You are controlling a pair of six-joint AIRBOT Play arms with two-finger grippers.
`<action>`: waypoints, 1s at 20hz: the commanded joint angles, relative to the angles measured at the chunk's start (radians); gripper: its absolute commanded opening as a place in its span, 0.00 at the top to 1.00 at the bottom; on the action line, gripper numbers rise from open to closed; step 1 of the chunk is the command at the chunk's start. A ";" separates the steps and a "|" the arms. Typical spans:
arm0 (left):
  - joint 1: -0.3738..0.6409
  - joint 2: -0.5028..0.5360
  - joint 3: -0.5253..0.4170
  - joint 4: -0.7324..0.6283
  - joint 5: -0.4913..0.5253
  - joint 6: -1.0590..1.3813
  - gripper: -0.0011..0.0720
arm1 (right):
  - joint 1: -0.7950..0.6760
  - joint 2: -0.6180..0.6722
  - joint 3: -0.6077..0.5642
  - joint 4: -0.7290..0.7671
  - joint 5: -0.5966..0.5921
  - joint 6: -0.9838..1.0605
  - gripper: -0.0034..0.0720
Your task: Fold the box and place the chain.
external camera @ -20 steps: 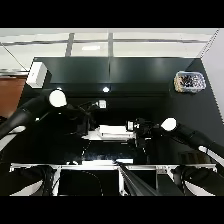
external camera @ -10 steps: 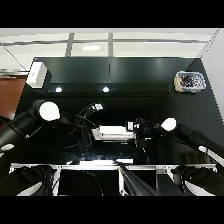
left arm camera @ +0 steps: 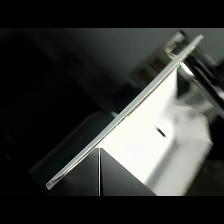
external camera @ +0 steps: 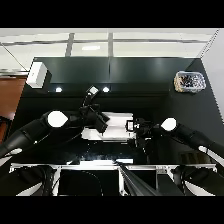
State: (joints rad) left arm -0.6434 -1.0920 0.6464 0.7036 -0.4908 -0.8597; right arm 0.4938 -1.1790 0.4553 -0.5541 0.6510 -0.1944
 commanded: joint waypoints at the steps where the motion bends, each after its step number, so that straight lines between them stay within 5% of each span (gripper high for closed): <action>1: -0.002 -0.091 -0.004 0.011 0.108 0.007 0.95 | 0.000 0.000 0.000 0.000 0.000 0.000 0.79; 8: -0.002 -0.166 -0.003 0.025 -0.071 0.002 0.95 | 0.000 0.000 0.000 0.000 0.000 0.000 0.79; 13: 0.069 -0.155 0.011 0.048 -0.105 0.000 0.95 | 0.000 0.000 0.000 0.000 -0.001 0.000 0.79; 20: 0.276 0.143 0.022 0.135 -0.424 0.048 0.95 | 0.000 0.000 0.000 0.000 -0.001 0.000 0.79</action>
State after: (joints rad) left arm -0.4454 -1.0668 0.6720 0.8082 -0.7624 -0.8513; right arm 0.4938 -1.1790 0.4553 -0.5541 0.6495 -0.1940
